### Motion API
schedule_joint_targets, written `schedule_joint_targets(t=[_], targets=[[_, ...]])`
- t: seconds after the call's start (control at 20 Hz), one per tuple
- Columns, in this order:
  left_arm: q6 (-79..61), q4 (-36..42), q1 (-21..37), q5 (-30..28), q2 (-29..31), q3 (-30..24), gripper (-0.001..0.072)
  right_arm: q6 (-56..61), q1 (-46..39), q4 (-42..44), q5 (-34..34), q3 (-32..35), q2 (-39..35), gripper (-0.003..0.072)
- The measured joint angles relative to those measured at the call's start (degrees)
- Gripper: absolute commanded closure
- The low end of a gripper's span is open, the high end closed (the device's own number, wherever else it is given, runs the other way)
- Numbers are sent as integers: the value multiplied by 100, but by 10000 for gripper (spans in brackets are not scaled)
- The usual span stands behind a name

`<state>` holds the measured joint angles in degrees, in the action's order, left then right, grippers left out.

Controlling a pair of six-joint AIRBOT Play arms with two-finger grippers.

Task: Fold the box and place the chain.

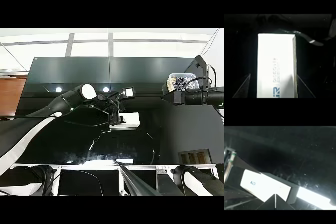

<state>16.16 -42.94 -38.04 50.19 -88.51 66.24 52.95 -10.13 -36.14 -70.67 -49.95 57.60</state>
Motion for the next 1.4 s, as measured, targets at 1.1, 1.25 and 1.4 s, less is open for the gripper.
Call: schedule_joint_targets(t=[1.1, 1.25, 1.4], targets=[[374, -938, -544, -319, -684, 225, 66, -7, 2, -17, 151, 0, 0, 676], [374, -1060, -581, -302, -702, 234, 510, -7, 2, -17, 170, 0, 0, 676], [551, -1191, -317, 33, -551, 234, 507, -4, 2, -17, 225, 0, 0, 676]])
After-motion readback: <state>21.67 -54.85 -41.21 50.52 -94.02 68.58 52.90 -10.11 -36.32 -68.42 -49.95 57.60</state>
